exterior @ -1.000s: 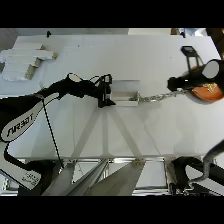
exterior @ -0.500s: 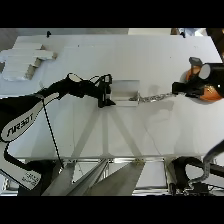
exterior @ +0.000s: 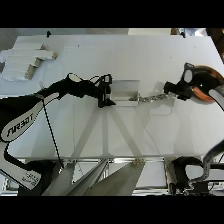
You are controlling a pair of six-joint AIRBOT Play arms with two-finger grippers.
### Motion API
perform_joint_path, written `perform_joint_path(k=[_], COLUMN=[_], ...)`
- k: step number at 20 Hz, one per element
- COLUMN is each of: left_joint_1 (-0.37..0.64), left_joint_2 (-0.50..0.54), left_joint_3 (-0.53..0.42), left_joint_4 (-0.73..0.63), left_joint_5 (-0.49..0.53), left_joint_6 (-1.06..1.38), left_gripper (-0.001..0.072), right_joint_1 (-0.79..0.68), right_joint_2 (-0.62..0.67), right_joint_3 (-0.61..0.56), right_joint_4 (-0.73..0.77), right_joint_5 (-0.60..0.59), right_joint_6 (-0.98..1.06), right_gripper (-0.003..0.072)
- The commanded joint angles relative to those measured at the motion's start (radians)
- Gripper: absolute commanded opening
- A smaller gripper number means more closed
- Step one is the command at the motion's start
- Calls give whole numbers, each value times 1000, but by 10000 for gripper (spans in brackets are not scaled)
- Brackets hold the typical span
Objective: Fold the box and place the chain.
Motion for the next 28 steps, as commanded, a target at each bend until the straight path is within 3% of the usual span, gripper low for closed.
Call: perform_joint_path(k=[1, 2, 4, 5, 9, 10, 16, 23, 28], left_joint_1=[0, 0, 0, 0, 0, 0, 0, 0, 0], left_joint_2=[0, 0, 0, 0, 0, 0, 0, 0, 0], left_joint_3=[0, 0, 0, 0, 0, 0, 0, 0, 0], left_joint_4=[0, 0, 0, 0, 0, 0, 0, 0, 0], left_joint_5=[0, 0, 0, 0, 0, 0, 0, 0, 0], left_joint_6=[0, 0, 0, 0, 0, 0, 0, 0, 0], left_gripper=[277, 277, 277, 277, 277, 277, 277, 277, 277], right_joint_1=[36, 45, 52, 52, 52, 52, 52, 53, 157], right_joint_2=[-48, -55, -57, -56, -46, -39, 67, 226, 304], right_joint_3=[0, 0, 0, 0, 0, 0, 0, 0, 0], right_joint_4=[-20, -23, -26, -26, -48, -53, -116, -65, -30], right_joint_5=[-13, -13, -16, -14, 10, 10, -28, -18, 13], right_joint_6=[28, 28, 28, 28, 27, 27, -2, -182, -355], right_gripper=[636, 624, 435, 402, 87, 43, 17, 17, 17])
